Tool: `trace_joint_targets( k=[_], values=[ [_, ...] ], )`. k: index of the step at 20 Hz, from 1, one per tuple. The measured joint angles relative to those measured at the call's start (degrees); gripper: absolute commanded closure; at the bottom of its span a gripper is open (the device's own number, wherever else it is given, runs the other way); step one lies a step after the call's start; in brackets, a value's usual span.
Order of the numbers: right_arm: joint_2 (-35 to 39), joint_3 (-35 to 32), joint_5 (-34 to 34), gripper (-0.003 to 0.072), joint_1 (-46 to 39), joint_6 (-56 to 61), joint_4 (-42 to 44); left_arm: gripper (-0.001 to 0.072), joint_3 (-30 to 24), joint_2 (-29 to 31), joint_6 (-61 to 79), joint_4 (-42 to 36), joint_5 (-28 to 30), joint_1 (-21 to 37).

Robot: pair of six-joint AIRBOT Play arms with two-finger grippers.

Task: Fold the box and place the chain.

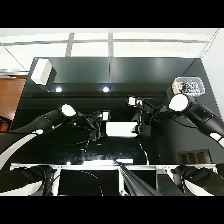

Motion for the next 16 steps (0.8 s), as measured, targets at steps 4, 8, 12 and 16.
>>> trace_joint_targets(
  k=[4, 8, 12, 16],
  values=[
    [0.2, -0.1, -1.7, 0.0212, 1.5, 0.4, -1.6, 0.0288, 0.0, 0.0, -0.1, 0.0, 0.0, 0.0],
    [0.6, -0.1, -1.9, 0.0362, 2.6, 1.0, -1.9, 0.0288, 0.0, 0.0, 0.0, 0.0, 0.0, 0.0],
    [0.8, -0.1, -1.3, 0.0381, 2.8, 1.5, -1.7, 0.0288, 0.0, 0.0, 0.0, 0.0, 0.0, 0.0],
    [0.8, -0.2, -0.4, 0.0382, 2.9, 1.7, -1.7, 0.0288, 0.0, 0.0, 0.1, 0.0, 0.0, 0.0]
  ],
)
